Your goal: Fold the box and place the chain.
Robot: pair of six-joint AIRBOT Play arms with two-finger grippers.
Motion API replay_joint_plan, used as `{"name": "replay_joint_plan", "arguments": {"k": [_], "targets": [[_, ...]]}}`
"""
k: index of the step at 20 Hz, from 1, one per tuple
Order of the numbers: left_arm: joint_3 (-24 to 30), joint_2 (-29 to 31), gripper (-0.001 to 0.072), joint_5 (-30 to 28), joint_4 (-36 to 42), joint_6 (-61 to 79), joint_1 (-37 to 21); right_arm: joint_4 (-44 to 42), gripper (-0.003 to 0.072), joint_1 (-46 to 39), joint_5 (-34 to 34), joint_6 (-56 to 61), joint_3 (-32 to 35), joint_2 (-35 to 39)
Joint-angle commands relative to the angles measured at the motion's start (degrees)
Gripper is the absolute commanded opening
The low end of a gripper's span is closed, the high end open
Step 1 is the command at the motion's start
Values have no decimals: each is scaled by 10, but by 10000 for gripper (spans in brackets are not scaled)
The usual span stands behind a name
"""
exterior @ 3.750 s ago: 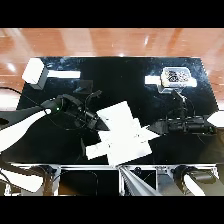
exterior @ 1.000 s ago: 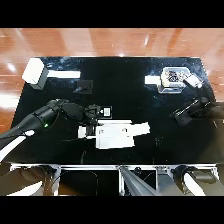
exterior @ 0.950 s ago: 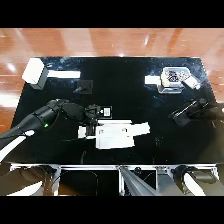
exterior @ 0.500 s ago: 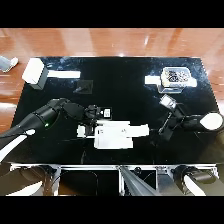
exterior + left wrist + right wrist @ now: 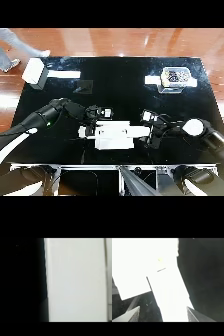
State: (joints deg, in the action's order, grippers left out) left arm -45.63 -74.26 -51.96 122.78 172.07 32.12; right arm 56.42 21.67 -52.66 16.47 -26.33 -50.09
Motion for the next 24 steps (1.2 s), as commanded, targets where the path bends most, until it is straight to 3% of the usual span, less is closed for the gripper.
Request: {"name": "replay_joint_plan", "arguments": {"k": [1, 10, 17, 24], "targets": [[0, -7, 21, -1, 11, 0, 0, -5, 719, 37, 19, -53, 1, -41], [0, -7, 21, 0, 11, 0, -4, -5, 719, 131, 29, -82, 2, -66], [0, -7, 21, 0, 11, -4, -4, -7, 719, 149, 60, -95, 2, -94], [0, -7, 21, -1, 12, -13, -4, -9, 719, 178, 185, -94, 2, -104]]}}
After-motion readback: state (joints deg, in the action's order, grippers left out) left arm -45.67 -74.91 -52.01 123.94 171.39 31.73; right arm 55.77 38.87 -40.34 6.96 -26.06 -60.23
